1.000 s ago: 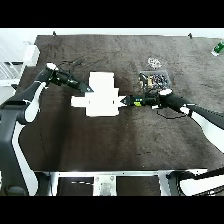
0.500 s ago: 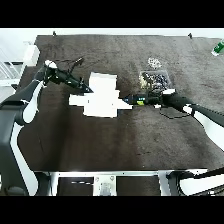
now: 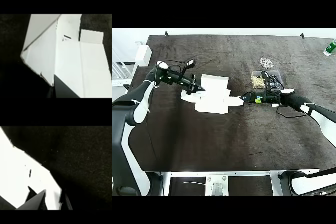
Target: Fold the box and place the chain.
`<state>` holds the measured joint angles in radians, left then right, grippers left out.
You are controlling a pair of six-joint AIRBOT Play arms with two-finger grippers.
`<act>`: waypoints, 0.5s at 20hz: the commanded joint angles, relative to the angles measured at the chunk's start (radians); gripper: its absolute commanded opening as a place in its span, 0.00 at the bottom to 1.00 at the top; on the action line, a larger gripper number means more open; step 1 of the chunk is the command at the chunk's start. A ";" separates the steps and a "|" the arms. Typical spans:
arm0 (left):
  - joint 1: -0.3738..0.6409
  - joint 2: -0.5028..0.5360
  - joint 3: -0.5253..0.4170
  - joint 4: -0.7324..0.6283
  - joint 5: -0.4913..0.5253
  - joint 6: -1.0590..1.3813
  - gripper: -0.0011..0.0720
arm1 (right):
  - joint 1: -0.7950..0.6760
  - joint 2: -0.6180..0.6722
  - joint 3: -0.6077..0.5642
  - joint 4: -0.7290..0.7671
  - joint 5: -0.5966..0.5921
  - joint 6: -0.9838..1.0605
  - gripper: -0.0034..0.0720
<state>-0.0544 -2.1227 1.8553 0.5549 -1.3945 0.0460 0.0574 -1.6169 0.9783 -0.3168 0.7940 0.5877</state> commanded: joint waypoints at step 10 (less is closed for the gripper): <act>0.039 0.016 -0.150 -0.134 0.054 0.202 0.03 | -0.003 0.000 0.002 0.296 -0.027 -0.306 0.44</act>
